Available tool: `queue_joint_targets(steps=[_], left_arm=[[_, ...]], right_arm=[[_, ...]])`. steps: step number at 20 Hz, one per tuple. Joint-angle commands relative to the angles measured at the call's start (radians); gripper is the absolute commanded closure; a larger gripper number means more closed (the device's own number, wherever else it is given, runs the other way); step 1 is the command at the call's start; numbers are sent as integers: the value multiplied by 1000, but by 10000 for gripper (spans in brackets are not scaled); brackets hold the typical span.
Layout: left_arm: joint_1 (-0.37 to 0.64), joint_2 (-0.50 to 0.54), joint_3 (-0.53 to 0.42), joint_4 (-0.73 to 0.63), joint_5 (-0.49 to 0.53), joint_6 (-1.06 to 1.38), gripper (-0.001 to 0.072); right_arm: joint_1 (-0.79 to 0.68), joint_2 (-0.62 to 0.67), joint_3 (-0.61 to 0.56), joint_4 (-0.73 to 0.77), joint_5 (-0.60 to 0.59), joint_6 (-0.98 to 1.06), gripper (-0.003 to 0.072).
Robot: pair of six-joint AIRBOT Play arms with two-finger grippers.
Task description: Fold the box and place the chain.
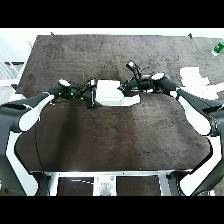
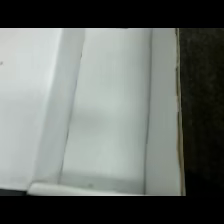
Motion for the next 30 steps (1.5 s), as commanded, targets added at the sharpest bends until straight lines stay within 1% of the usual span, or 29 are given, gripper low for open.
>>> queue_joint_targets(steps=[1,4,5,6,7,8,9,11,12,16,19,23,27,29,30], left_arm=[[0,-1,0,0,-1,4,531],[1,-1,0,0,0,4,531],[1,0,0,0,0,4,531],[1,0,0,0,0,4,530],[1,0,0,0,0,4,531],[1,0,0,0,0,4,530],[1,0,0,0,0,4,531],[1,0,0,0,0,4,531],[0,0,0,0,0,4,531],[0,0,0,0,0,4,530],[0,0,0,0,0,4,531],[1,0,0,0,0,4,530],[1,0,0,0,0,4,531],[0,0,0,0,0,4,531],[0,0,0,0,0,4,530]], right_arm=[[1,7,21,-9,25,6,673],[-7,92,24,-32,60,6,671],[-14,124,24,-73,84,7,584],[-23,154,23,-130,120,6,402],[-32,174,23,-187,157,6,263],[-43,186,23,-242,196,6,217],[-51,187,23,-283,236,6,155],[-56,187,8,-358,253,-24,76],[-54,186,-3,-386,253,-71,52],[-33,179,-39,-404,240,-211,53],[-11,149,-39,-404,208,-212,53],[17,111,-39,-411,199,-212,53],[23,106,-38,-410,127,-212,55],[24,102,-38,-410,127,-212,131],[26,101,-38,-409,127,-212,200]])
